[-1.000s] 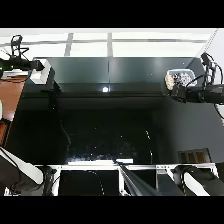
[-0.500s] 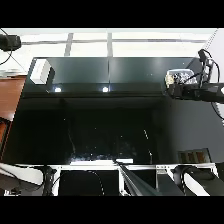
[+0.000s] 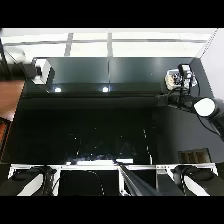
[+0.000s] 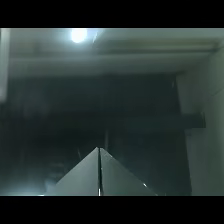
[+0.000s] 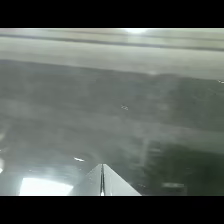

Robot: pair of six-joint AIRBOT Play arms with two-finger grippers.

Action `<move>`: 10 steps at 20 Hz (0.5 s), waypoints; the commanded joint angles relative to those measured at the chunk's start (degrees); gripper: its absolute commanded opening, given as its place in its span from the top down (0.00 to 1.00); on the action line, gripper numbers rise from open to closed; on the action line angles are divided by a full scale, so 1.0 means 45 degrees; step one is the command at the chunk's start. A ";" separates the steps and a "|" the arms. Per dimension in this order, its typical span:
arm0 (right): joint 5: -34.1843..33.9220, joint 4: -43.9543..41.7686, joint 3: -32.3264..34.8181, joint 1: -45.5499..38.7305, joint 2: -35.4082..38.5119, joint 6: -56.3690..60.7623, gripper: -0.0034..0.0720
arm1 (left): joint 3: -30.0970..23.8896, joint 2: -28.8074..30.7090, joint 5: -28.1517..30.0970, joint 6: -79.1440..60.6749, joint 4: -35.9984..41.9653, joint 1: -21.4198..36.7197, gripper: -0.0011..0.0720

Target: Fold the box and place the chain.

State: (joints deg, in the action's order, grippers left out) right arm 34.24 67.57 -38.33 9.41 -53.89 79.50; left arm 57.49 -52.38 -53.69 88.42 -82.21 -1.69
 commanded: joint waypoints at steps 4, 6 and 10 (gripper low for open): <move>-0.0714 0.1098 0.0612 0.0000 0.0000 0.0039 0.94 | -0.5289 0.3784 0.1054 0.1501 -0.0928 -0.0636 0.95; -0.0714 0.1098 0.0612 0.0000 0.0000 0.0039 0.94 | -0.5289 0.3973 0.1015 0.1501 -0.0908 -0.0636 0.95; -0.0714 0.1098 0.0612 0.0000 0.0000 0.0039 0.94 | -0.5289 0.3891 0.1035 0.1506 -0.0908 -0.0636 0.95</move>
State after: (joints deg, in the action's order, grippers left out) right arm 31.18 72.20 -35.68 9.41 -53.87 79.66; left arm 34.70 -35.64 -49.04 94.78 -86.04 -4.45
